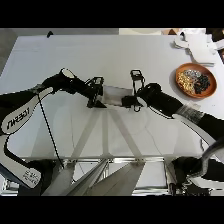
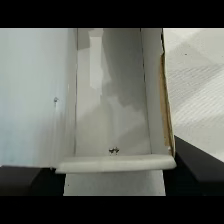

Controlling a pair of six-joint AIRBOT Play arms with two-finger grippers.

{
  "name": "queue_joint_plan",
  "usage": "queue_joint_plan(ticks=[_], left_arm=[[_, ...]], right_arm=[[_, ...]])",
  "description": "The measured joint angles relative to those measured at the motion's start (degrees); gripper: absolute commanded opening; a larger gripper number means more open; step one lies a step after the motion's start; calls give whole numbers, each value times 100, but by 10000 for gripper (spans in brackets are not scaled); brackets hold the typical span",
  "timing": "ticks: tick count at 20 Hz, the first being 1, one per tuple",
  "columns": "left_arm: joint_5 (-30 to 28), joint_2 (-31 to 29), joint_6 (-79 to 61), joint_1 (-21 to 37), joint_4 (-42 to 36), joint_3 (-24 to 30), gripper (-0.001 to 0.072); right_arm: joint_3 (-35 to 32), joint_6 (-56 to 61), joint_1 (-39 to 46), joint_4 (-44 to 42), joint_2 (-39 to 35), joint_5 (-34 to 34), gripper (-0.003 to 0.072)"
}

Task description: Fold the box and place the chain.

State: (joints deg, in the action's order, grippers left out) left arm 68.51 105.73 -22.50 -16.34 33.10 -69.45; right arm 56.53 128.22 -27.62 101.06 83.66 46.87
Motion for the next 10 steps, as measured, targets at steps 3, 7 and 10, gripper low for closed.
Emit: queue_joint_plan(ticks=[3,7,10], left_arm=[[2,0,2,0,2,0,472],[-2,0,2,0,0,0,472],[-4,0,2,0,-2,0,472]], right_arm=[[168,59,-61,74,26,11,450],[306,313,-90,94,107,87,451],[387,713,-118,111,243,136,448]])
